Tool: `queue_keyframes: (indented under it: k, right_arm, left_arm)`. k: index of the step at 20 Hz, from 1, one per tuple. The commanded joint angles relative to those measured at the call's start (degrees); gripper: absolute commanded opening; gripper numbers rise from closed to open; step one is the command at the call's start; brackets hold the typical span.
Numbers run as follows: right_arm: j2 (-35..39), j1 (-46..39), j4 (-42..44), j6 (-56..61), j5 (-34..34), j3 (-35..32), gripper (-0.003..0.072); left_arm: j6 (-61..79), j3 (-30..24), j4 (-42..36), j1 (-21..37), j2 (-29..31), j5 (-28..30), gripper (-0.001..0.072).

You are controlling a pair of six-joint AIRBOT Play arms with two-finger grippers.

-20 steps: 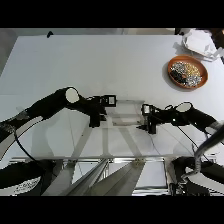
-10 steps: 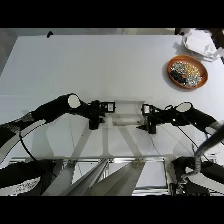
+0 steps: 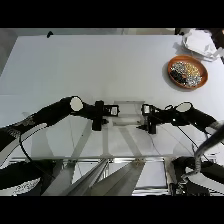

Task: Fold the box and place the chain.

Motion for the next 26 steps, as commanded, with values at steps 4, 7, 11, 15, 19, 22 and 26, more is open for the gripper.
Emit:
queue_keyframes:
  k: [4,7,11,15,19,22,26]
  right_arm:
    - [0.00,0.00,0.00,0.00,0.02,0.02,0.0358]
    - [0.00,0.00,0.00,0.00,0.02,0.02,0.0358]
    - [0.00,0.00,0.00,0.00,0.02,0.02,0.0358]
    - [0.00,0.00,0.00,0.00,0.02,0.02,0.0358]
    - [0.00,0.00,0.00,0.00,0.02,0.02,0.0358]
    - [0.00,0.00,0.00,0.00,0.02,0.02,0.0358]
    - [0.00,0.00,0.00,0.00,0.02,0.02,0.0358]
  left_arm:
    - [0.94,-0.02,-0.46,-2.51,0.07,-0.98,0.0131]
    - [0.92,-0.02,-1.36,-3.08,0.07,1.36,0.0132]
    - [0.94,-0.02,-2.71,-4.13,0.07,5.92,0.0132]
    - [0.92,-0.02,-3.04,-6.54,0.04,8.79,0.0129]
    - [0.90,-0.02,-3.28,-8.15,-0.79,11.63,0.0130]
    - [0.90,-0.02,-4.33,-8.57,-2.10,11.50,0.0157]
    - [0.87,-0.02,-4.33,-8.72,-2.14,11.63,0.0423]
